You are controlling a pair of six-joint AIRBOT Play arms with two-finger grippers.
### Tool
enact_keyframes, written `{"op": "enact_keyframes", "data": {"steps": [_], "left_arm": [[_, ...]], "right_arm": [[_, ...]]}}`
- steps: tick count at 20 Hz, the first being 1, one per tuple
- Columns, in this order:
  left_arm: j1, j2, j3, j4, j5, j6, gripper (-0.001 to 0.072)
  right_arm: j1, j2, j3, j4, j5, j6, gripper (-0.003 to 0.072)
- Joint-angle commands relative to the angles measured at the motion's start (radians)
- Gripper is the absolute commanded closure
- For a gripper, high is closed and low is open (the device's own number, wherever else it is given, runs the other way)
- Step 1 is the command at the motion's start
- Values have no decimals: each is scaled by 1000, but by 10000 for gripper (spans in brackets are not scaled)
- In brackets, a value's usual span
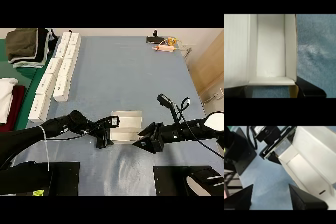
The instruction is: Fold the box.
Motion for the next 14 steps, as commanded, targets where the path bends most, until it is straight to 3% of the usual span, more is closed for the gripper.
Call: {"op": "enact_keyframes", "data": {"steps": [1,4,10,14], "left_arm": [[0,0,0,0,0,0,187],[0,0,0,0,0,0,186],[0,0,0,0,0,0,186],[0,0,0,0,0,0,186]], "right_arm": [[1,-43,-17,68,-29,109,-16],[1,-114,-17,81,-53,166,164],[1,-238,-17,153,-188,302,169],[11,-346,39,186,-212,192,171]]}}
